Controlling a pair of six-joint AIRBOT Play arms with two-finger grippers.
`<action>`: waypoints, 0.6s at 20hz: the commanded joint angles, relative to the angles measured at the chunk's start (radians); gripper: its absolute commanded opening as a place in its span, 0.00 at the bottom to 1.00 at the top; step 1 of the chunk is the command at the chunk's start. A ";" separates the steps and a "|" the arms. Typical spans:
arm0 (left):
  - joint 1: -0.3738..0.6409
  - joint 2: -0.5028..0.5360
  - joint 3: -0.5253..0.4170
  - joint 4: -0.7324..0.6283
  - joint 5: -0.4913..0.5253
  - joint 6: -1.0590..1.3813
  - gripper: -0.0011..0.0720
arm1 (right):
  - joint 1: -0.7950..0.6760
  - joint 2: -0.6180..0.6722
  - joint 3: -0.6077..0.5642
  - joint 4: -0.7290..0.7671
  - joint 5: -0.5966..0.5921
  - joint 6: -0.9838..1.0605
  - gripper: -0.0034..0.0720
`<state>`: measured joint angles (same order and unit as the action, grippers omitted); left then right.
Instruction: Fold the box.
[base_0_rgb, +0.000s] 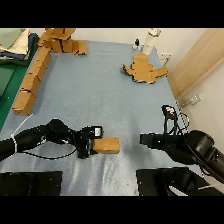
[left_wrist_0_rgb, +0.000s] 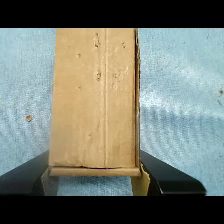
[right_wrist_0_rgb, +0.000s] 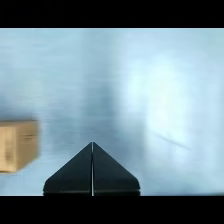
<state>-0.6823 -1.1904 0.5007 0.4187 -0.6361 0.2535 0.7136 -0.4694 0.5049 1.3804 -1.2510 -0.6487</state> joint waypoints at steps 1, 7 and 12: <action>0.000 0.000 0.001 0.000 0.000 0.000 0.74 | -0.103 -0.089 0.058 0.037 -0.181 -0.060 0.05; 0.000 0.000 0.001 0.000 -0.007 -0.013 0.74 | -0.102 -0.135 0.058 0.113 0.124 -0.049 0.05; 0.011 0.033 0.019 0.005 0.048 -0.118 0.74 | -0.102 -0.135 0.058 0.108 0.126 -0.047 0.05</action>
<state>-0.6800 -1.1778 0.5110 0.4194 -0.6231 0.1955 0.6125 -0.6003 0.5610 1.4784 -1.1534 -0.6968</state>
